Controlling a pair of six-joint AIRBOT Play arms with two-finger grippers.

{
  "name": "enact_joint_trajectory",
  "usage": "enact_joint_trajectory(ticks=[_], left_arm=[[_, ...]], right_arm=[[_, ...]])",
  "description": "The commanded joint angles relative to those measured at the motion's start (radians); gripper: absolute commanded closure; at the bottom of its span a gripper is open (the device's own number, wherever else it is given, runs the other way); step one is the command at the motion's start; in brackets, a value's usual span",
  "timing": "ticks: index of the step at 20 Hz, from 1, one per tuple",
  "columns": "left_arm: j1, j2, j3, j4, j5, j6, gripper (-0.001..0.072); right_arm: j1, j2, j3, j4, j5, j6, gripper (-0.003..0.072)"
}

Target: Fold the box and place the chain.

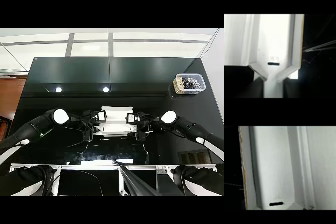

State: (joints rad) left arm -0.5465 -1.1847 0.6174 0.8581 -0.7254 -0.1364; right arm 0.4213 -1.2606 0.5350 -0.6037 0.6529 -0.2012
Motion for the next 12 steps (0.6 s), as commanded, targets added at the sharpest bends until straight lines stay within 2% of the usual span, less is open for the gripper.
enact_joint_trajectory(ticks=[1,5,9,11,12], left_arm=[[-0.013,-0.007,-0.002,-0.097,0.011,0.013,0.0508],[-0.013,-0.012,-0.002,-0.180,0.014,0.014,0.0508],[-0.023,-0.072,-0.002,-0.333,0.012,0.051,0.0508],[-0.035,-0.081,-0.002,-0.323,0.016,0.113,0.0509],[-0.035,-0.080,-0.002,-0.312,0.015,0.111,0.0544]], right_arm=[[0.000,0.000,0.000,0.000,0.000,0.000,0.0275],[0.000,0.000,0.000,0.000,0.000,0.000,0.0275],[0.000,0.000,0.000,0.000,0.000,0.000,0.0275],[0.000,0.000,0.000,0.000,0.000,0.000,0.0275],[0.000,0.000,0.000,0.000,0.000,0.000,0.0275]])
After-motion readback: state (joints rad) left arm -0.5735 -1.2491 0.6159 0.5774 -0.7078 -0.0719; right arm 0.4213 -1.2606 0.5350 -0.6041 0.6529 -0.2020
